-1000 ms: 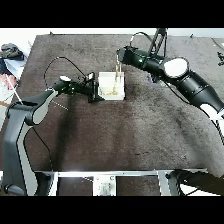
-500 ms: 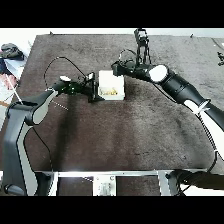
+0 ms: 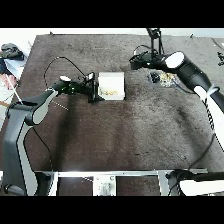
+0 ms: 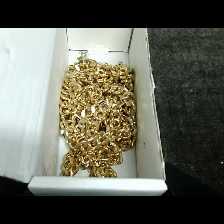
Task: Fold the box and place the chain.
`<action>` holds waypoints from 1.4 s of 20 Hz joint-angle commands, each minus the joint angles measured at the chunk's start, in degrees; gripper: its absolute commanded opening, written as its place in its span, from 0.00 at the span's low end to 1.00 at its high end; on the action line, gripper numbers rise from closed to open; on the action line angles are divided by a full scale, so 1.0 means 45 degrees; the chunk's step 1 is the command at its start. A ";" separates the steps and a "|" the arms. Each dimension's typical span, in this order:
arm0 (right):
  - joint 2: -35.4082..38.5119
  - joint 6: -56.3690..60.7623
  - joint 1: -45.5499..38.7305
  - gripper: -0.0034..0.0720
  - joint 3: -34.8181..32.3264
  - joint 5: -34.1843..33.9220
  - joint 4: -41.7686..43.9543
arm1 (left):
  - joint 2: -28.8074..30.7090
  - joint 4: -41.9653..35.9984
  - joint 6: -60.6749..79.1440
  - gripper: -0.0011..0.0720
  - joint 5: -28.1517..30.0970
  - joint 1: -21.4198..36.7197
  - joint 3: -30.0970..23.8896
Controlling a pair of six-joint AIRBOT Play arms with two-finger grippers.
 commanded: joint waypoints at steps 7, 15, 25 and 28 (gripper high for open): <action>-0.5858 -0.3895 -0.2249 0.34 0.5877 0.6528 0.4527 | 0.0000 -0.0005 0.0005 0.74 0.0000 -0.0005 0.0005; -0.6824 -0.4614 -0.1787 0.34 0.6625 0.9258 0.4410 | 0.0000 0.0000 0.0005 0.74 0.0000 -0.0005 0.0005; -0.6523 -0.6280 -0.1341 0.34 0.6630 1.1210 0.4357 | 0.0000 -0.0005 0.0005 0.74 0.0005 -0.0005 0.0005; -0.6402 -0.7091 -0.0976 0.34 0.6630 1.1230 0.3264 | 0.0000 0.0000 0.0005 0.74 0.0005 -0.0005 0.0005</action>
